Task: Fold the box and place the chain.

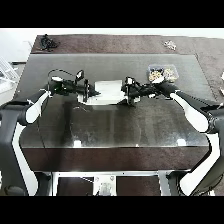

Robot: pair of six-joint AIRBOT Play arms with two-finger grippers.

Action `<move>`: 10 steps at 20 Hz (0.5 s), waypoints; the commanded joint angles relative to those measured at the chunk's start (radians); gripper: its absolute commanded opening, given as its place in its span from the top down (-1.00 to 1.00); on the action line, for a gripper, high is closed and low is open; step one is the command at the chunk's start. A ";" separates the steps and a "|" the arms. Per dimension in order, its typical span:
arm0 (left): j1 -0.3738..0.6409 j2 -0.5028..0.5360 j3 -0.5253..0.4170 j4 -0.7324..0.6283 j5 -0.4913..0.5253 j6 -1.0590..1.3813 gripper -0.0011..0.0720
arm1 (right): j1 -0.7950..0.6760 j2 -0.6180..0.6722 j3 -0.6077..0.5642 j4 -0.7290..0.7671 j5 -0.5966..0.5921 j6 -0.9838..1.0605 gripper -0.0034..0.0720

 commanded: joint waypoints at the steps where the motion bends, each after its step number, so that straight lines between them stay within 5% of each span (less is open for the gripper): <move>1: 0.000 0.000 0.000 0.000 0.000 0.000 0.91 | -0.004 -0.002 0.001 0.023 0.016 -0.002 -0.89; 10: 0.000 0.000 0.000 0.000 0.000 0.000 0.91 | -0.002 -0.011 0.001 0.031 0.025 -0.015 -0.89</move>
